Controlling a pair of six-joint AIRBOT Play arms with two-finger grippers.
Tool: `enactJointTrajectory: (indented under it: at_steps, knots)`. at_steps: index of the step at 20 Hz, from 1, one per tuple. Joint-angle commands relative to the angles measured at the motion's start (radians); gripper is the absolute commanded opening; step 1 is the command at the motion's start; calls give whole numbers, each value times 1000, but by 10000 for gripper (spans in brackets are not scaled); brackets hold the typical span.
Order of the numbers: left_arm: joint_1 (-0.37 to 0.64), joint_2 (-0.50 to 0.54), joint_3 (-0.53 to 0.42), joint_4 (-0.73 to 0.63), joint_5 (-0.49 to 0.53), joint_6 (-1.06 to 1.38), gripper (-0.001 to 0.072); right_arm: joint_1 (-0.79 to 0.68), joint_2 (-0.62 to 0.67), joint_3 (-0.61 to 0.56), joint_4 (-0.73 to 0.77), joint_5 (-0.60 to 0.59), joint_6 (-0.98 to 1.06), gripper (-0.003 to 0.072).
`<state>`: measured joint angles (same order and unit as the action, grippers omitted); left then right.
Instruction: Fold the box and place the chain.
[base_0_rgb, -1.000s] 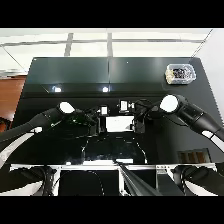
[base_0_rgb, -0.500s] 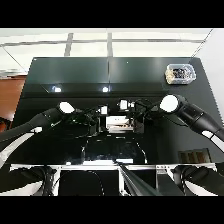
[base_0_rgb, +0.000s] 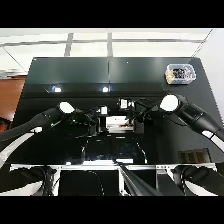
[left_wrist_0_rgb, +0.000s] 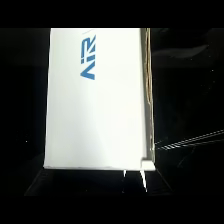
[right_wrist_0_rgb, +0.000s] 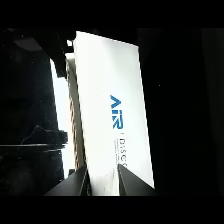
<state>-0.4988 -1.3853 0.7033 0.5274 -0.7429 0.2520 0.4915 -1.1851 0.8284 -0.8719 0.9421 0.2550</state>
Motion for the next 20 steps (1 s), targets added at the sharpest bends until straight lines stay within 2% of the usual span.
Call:
enactJointTrajectory:
  at_steps: [1,8,9,20]
  knots:
    - [0,-1,0,0,0,-1,493,3,0,-2,0,8,3,206]
    - [0,-1,0,0,0,-1,493,3,-1,-2,0,16,3,211]
    - [0,-1,0,0,0,-1,493,3,-1,-2,0,16,3,311]
    - [0,-1,0,0,0,-1,493,3,-3,-39,-1,-2,3,305]
